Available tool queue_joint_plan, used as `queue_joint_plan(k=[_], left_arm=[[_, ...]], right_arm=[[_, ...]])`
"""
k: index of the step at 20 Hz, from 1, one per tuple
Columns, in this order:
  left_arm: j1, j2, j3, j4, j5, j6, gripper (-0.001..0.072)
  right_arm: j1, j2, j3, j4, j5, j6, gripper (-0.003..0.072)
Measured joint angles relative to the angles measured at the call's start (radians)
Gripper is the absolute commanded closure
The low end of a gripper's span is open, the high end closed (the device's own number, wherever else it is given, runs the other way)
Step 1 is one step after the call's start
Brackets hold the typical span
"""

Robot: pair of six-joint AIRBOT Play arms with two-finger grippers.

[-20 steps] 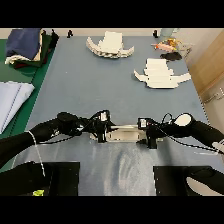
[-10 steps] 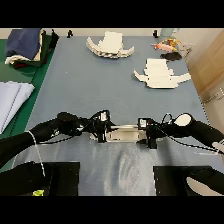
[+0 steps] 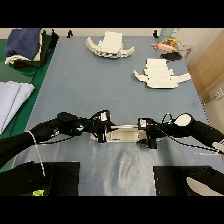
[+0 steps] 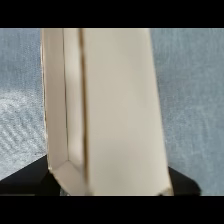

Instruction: Fold the box.

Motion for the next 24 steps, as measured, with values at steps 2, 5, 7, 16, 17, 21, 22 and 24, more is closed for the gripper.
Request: queue_joint_plan(k=[2,5,7,16,17,21,22,24], left_arm=[[0.000,0.000,0.000,0.000,0.000,0.000,0.0695],[0.000,0.000,0.000,0.000,0.000,0.000,0.0695],[0.000,0.000,0.000,0.000,-0.001,0.000,0.0695],[0.004,0.004,0.000,0.008,0.019,-0.017,0.0157],[0.003,0.011,0.001,0.003,0.019,-0.043,0.0157],[0.003,0.074,0.000,0.109,0.055,-0.268,0.0156],[0.003,0.100,0.000,0.172,0.062,-0.361,0.0157],[0.003,0.158,0.000,0.359,0.039,-0.605,0.0158]], right_arm=[[0.000,0.000,0.000,0.000,0.000,0.000,0.0165],[0.000,0.000,0.000,0.000,0.000,0.000,0.0165],[0.000,0.000,0.000,0.000,0.000,0.000,0.0165],[0.000,0.000,0.000,-0.001,0.000,0.000,0.0165],[0.000,0.000,0.000,-0.001,0.000,0.000,0.0165],[0.000,0.000,0.000,-0.001,-0.001,0.000,0.0165],[0.000,0.000,0.000,-0.001,-0.001,0.000,0.0165],[0.000,0.000,0.000,-0.001,0.000,0.000,0.0165]])
